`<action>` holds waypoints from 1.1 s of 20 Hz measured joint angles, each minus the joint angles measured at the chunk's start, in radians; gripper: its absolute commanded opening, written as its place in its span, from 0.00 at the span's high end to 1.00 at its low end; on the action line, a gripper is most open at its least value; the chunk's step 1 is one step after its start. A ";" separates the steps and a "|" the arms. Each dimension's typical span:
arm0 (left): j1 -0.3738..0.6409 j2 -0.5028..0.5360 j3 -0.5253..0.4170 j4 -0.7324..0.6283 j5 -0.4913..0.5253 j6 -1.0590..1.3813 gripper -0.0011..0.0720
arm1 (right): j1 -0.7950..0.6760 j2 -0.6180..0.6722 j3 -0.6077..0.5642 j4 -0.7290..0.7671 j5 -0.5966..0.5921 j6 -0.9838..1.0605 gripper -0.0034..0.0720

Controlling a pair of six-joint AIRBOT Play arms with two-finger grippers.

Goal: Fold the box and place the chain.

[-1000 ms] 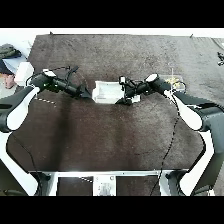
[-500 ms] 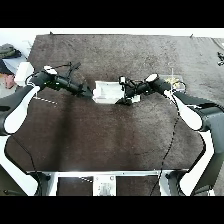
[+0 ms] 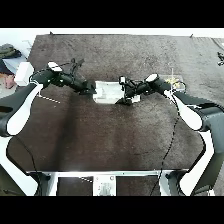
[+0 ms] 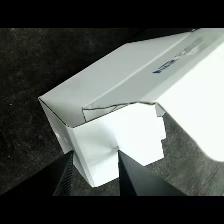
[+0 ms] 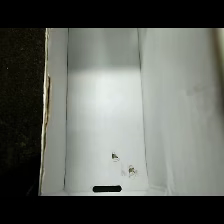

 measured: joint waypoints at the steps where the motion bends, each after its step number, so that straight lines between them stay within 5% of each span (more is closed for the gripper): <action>1: -0.009 0.000 0.007 0.016 0.005 -0.021 0.56 | 0.000 0.000 0.000 0.000 0.000 0.000 0.38; 14: -0.091 0.000 0.028 0.134 0.086 -0.219 0.56 | 0.000 0.000 0.000 0.000 0.000 0.001 0.38; 22: -0.170 0.000 0.088 0.367 0.097 -0.428 0.56 | 0.000 0.000 0.000 0.000 0.000 0.000 0.38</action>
